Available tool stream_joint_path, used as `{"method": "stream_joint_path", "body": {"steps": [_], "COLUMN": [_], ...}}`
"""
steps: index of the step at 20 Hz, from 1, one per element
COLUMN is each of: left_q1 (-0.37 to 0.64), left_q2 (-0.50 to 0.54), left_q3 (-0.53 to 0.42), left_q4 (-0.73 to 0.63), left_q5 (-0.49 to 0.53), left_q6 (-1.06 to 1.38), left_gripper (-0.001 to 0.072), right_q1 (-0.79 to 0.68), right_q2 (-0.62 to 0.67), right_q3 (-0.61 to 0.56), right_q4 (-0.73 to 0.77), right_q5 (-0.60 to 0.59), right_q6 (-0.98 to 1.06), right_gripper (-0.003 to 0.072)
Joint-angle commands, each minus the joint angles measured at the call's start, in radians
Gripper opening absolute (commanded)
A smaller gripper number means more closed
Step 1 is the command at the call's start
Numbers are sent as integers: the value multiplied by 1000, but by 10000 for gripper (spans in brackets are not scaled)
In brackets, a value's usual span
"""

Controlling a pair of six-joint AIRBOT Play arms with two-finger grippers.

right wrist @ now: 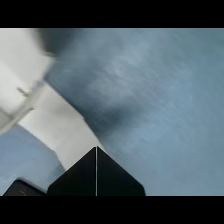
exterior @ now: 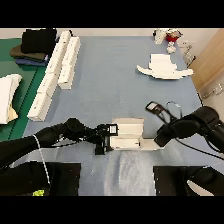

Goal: Fold the box.

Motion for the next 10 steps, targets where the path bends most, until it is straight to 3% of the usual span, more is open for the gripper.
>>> {"method": "stream_joint_path", "body": {"steps": [1, 3, 6, 10], "left_q1": [1, 1, 1, 1], "left_q2": [0, 0, 0, 0], "left_q3": [1, 1, 1, 1], "left_q4": [1, 1, 1, 1], "left_q5": [0, 0, 0, 0], "left_q6": [0, 0, 0, 0], "left_gripper": [511, 511, 511, 511], "right_q1": [-149, -319, -561, -644], "right_q2": [17, -13, -122, -239], "right_q3": [36, 34, 30, -56], "right_q4": [-240, -111, 226, 466], "right_q5": [-122, -116, -119, -98], "right_q6": [455, 431, 224, 95], "right_gripper": [0, 0, 0, 0]}}
